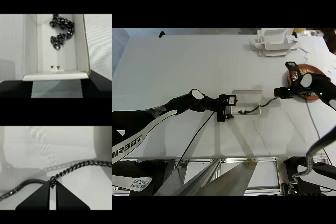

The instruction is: Fold the box and place the chain.

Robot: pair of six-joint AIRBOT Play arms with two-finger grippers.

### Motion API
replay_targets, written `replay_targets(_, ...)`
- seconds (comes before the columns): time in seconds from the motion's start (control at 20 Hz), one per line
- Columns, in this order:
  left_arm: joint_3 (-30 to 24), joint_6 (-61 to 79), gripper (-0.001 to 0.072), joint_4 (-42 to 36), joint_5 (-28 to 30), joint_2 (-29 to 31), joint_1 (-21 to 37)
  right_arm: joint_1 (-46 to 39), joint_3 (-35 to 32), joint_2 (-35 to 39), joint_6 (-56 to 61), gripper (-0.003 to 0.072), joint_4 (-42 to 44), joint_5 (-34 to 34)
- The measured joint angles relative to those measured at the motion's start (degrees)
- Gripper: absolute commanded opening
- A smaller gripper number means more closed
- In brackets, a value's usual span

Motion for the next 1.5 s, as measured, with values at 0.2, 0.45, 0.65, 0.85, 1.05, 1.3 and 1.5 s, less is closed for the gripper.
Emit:
replay_targets(0.2,0.0,0.0,0.0083,0.0,0.0,0.0,0.0,0.2,0.0,11.0,-3.5,0.0021,5.5,3.9)
replay_targets(0.45,0.0,0.0,0.0083,0.0,0.0,0.0,0.0,4.6,0.0,22.3,-6.5,0.0021,11.5,9.0)
replay_targets(0.65,0.0,0.0,0.0083,0.0,-0.1,0.0,0.0,12.3,0.0,25.8,-7.2,0.0021,13.9,10.2)
replay_targets(0.85,0.0,0.0,0.0083,0.0,-0.2,0.0,0.0,21.1,0.0,26.8,-7.4,0.0021,15.5,7.1)
replay_targets(1.05,0.0,0.0,0.0083,0.0,-0.2,0.0,0.0,26.9,0.0,27.0,-7.4,0.0021,16.1,3.2)
replay_targets(1.3,0.0,0.0,0.0083,0.0,-0.2,0.0,0.0,29.4,0.0,26.0,-7.3,0.0021,16.4,-0.7)
replay_targets(1.5,0.0,0.0,0.0083,0.0,-0.2,0.0,0.0,29.8,-0.6,22.0,-7.3,0.0021,14.9,-1.6)
